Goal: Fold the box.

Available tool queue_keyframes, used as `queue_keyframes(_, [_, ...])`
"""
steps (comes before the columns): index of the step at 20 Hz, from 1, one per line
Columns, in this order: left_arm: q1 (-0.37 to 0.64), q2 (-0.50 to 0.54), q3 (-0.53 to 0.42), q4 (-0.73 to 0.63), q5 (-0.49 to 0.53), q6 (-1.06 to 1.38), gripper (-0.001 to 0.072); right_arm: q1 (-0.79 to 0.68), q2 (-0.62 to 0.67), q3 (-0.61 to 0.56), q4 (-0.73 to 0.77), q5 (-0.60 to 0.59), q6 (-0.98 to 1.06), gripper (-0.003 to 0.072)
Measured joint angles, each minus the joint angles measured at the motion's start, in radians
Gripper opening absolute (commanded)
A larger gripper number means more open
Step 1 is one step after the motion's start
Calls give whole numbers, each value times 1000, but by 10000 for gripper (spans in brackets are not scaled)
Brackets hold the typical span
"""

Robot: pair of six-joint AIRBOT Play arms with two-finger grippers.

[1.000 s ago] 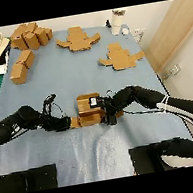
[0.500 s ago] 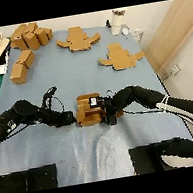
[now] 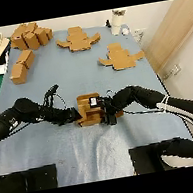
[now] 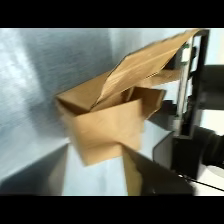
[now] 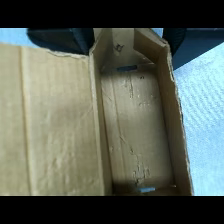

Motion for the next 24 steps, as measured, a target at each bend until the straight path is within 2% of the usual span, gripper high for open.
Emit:
queue_keyframes(4, [0,-23,0,-38,12,24,540,0,0,0,0,0,0,458])
queue_keyframes(8, [0,-30,0,-48,74,35,538,0,0,0,0,0,0,458])
queue_keyframes(13, [-50,-32,8,10,111,9,518,0,0,0,0,0,0,458])
queue_keyframes(17, [-151,-32,63,225,144,-211,518,0,0,0,0,0,0,458])
queue_keyframes(20, [-230,-34,120,439,136,-449,518,0,0,0,0,0,0,458])
queue_keyframes(24, [-320,-61,185,639,91,-677,518,0,0,0,0,0,0,458])
